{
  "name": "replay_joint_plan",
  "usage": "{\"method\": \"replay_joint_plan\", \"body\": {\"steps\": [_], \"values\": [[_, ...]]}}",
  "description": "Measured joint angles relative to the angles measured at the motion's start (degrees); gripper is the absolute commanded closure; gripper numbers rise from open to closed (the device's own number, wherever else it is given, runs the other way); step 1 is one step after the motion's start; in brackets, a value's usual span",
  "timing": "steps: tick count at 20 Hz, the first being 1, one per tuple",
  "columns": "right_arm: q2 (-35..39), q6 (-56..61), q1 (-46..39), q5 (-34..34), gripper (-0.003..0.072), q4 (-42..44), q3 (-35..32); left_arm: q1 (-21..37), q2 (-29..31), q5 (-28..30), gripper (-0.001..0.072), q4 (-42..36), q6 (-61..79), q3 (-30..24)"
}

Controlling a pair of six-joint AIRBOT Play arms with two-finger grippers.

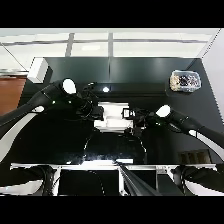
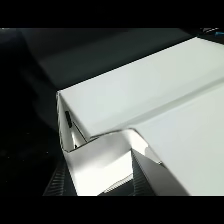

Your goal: Fold the box and place the chain.

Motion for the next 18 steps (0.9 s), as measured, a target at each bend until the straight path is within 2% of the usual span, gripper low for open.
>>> {"method": "replay_joint_plan", "body": {"steps": [10,18], "values": [[0.00,-0.04,0.00,0.00,0.0516,-0.02,0.00,-0.81,0.00,-2.67,0.0248,0.61,-2.47,1.77],[0.00,-0.04,0.00,0.00,0.0516,-0.02,0.00,-3.96,0.00,-1.27,0.0247,7.06,-9.64,1.95]]}}
